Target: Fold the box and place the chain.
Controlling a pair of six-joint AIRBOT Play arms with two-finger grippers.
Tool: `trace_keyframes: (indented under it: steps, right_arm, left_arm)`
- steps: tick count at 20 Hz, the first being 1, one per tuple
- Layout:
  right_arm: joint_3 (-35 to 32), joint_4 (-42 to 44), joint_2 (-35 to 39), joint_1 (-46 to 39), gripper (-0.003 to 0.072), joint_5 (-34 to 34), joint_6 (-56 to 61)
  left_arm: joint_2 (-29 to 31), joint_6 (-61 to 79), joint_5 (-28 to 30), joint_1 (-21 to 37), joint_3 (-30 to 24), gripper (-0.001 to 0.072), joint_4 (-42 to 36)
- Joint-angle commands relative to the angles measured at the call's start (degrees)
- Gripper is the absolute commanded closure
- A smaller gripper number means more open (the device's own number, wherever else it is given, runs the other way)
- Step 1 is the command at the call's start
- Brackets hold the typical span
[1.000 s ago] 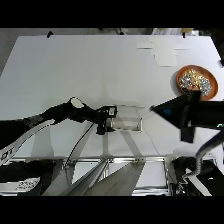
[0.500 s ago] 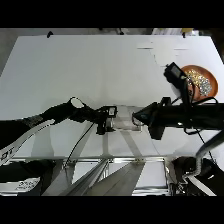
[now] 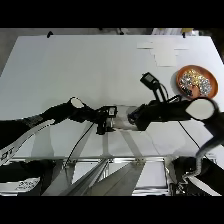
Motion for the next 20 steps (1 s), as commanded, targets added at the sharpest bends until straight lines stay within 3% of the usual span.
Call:
trace_keyframes:
  steps: [1, 7, 8, 9, 10, 12, 15, 18, 19, 20]
  right_arm:
    - [-2.4, 0.1, -4.0, 3.5, 0.0670, -4.9, -3.2]
    - [-2.4, -3.3, -8.9, 7.5, 0.0667, -10.3, -0.3]
    - [-2.4, -5.0, -9.0, 7.5, 0.0608, -10.6, 1.2]
    - [-2.4, -6.8, -9.0, 7.5, 0.0455, -10.7, 2.6]
    - [-2.4, -8.5, -8.9, 7.5, 0.0387, -10.7, 3.5]
    - [-2.0, -9.7, -7.8, 7.4, 0.0402, -9.5, 3.4]
    - [0.5, -12.3, -2.5, 4.7, 0.0533, -3.5, 3.4]
    - [1.5, -19.5, 3.5, -1.8, 0.0544, 3.7, 5.0]
    - [1.5, -22.6, 4.4, -4.5, 0.0650, 5.6, 4.9]
    - [1.5, -25.2, 4.4, -7.0, 0.0669, 6.9, 4.9]
  left_arm:
    - [0.0, 0.0, 0.0, 0.0, 0.0, 0.0350, 0.0]
    - [0.0, 0.0, 0.0, 0.0, 0.0, 0.0350, 0.0]
    - [0.0, 0.0, 0.0, 0.0, 0.0, 0.0350, 0.0]
    - [0.0, 0.0, 0.0, 0.0, 0.0, 0.0350, 0.0]
    - [0.0, 0.0, 0.0, 0.0, 0.0, 0.0350, 0.0]
    - [0.0, 0.0, 0.0, 0.0, 0.0, 0.0350, 0.0]
    - [0.0, 0.0, 0.0, 0.0, 0.0, 0.0350, 0.0]
    - [0.0, 0.0, 0.0, 0.0, 0.0, 0.0350, 0.0]
    - [0.0, 0.0, 0.0, 0.0, 0.0, 0.0350, 0.0]
    - [0.0, 0.0, 0.0, 0.0, 0.0, 0.0350, 0.0]
